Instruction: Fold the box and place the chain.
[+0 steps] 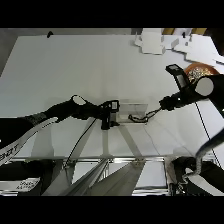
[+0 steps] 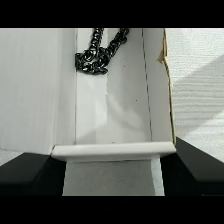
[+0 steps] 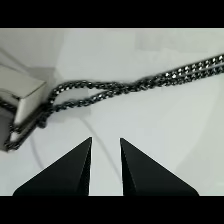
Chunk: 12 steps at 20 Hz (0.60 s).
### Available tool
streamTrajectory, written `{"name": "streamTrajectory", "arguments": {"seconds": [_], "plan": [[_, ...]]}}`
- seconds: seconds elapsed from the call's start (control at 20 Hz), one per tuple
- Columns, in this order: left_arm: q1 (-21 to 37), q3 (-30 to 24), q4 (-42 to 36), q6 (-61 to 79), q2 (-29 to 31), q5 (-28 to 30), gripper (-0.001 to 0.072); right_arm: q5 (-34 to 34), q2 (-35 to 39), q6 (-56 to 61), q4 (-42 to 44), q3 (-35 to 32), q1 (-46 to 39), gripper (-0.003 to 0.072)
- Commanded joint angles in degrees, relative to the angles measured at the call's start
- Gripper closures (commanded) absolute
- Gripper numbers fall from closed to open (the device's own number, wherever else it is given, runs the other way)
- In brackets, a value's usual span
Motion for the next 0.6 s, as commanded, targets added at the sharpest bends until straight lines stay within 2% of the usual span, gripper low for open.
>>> {"name": "streamTrajectory", "arguments": {"seconds": [0.0, 0.25, 0.55], "plan": [[0.02, 0.02, 0.00, 0.00, 0.02, 0.00, 0.0437, -2.32, -4.98, 0.55, 0.52, -1.90, -2.27, 0.0443], [0.00, 0.02, 0.00, 0.00, 0.02, 0.00, 0.0437, -4.09, -11.65, 0.52, 1.86, -2.05, -2.27, 0.0415], [0.02, 0.02, 0.00, 0.00, 0.02, 0.02, 0.0437, -7.10, -14.95, 0.35, 2.80, -2.10, -2.21, 0.0416]]}}
